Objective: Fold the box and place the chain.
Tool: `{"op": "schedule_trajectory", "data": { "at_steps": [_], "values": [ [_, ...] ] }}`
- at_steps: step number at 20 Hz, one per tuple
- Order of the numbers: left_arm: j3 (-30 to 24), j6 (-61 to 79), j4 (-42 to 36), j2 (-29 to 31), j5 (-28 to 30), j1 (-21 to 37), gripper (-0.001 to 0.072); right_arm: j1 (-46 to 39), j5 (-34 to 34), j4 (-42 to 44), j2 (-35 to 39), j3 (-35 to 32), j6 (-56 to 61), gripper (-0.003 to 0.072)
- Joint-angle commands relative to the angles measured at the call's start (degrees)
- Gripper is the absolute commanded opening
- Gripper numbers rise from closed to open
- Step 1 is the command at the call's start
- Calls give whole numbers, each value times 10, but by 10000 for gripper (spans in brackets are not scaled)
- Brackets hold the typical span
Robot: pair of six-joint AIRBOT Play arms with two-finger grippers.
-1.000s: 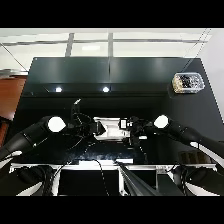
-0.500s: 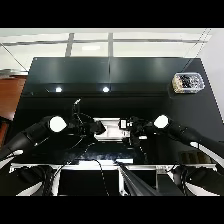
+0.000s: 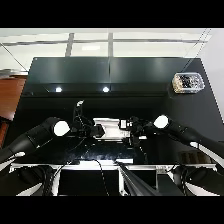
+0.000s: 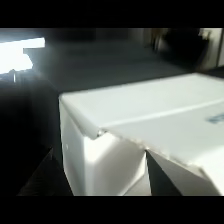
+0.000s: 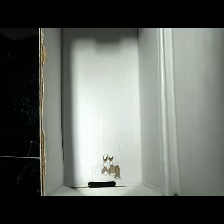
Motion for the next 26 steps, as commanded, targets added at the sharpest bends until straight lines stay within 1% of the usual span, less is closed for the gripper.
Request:
{"op": "schedule_trajectory", "data": {
  "at_steps": [1, 4, 7, 9, 12, 13, 14, 15, 17, 21, 26],
  "values": [
    [1, -16, 19, 0, -4, -3, 690, 0, 0, 0, 0, 0, 0, 367],
    [4, -44, 50, 0, -6, -13, 689, 0, 0, 0, 0, 0, 0, 367],
    [27, -117, 134, -1, -25, -37, 689, 0, 0, 0, 0, 0, 0, 367],
    [52, -156, 184, -11, -60, -47, 687, 0, 0, 0, 0, 0, 0, 367],
    [106, -154, 215, -59, -138, -64, 685, 0, 0, 0, 0, 0, 0, 367],
    [120, -154, 224, -74, -147, -68, 657, 0, 0, 0, 0, 0, 0, 367],
    [134, -154, 223, -90, -150, -68, 553, 0, 0, 0, 0, 0, 0, 367],
    [145, -154, 223, -101, -151, -69, 498, 0, 0, 0, 0, 0, 0, 366],
    [161, -154, 222, -118, -157, -69, 456, 0, 0, 0, 0, 0, 0, 367],
    [184, -155, 221, -137, -190, -73, 442, 0, 0, 0, 0, 0, 0, 366],
    [184, -165, 222, -137, -200, -74, 441, 0, 0, 0, 0, 0, 0, 367]
  ]
}}
